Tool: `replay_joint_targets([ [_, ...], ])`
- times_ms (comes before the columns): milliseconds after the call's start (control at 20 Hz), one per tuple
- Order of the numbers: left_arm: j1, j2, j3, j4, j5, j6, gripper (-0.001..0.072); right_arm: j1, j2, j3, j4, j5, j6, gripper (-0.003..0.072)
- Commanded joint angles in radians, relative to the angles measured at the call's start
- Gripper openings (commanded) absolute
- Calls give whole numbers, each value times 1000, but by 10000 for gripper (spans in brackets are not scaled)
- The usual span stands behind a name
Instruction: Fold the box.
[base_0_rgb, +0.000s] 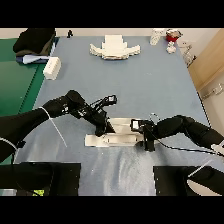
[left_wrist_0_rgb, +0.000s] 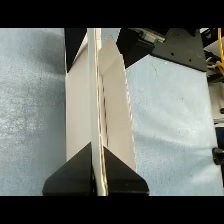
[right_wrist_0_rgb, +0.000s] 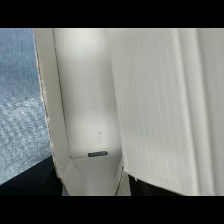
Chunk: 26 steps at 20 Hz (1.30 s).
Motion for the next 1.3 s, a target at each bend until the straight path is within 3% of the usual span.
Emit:
replay_joint_targets([
  [0, 1, 1, 1, 4, 2, -21, 16, 0, 0, 0, 0, 0, 0, 451],
  [150, 1, 2, 2, 3, 2, -21, 39, 0, 0, 0, 0, 0, 0, 451],
  [200, 1, 2, 2, 3, 4, -21, 267, 0, 0, 0, 0, 0, 0, 450],
  [250, 1, 2, 2, 3, 5, -28, 357, 0, 0, 0, 0, 0, 0, 450],
  [450, 22, 14, 5, 24, -2, -89, 357, 0, 0, 0, 0, 0, 0, 450],
  [650, 110, 124, 19, 172, -28, -270, 358, 0, 0, 0, 0, 0, 0, 450],
  [800, 174, 214, 19, 237, -95, -393, 353, 0, 0, 0, 0, 0, 0, 451],
  [900, 186, 236, 18, 249, -171, -507, 11, 0, 0, 0, 0, 0, 0, 450],
  [1050, 136, 237, -19, 233, -240, -666, 13, 0, 0, 0, 0, 0, 0, 450],
  [1250, -73, 236, -116, 116, -147, -846, 13, 0, 0, 0, 0, 0, 0, 451],
])
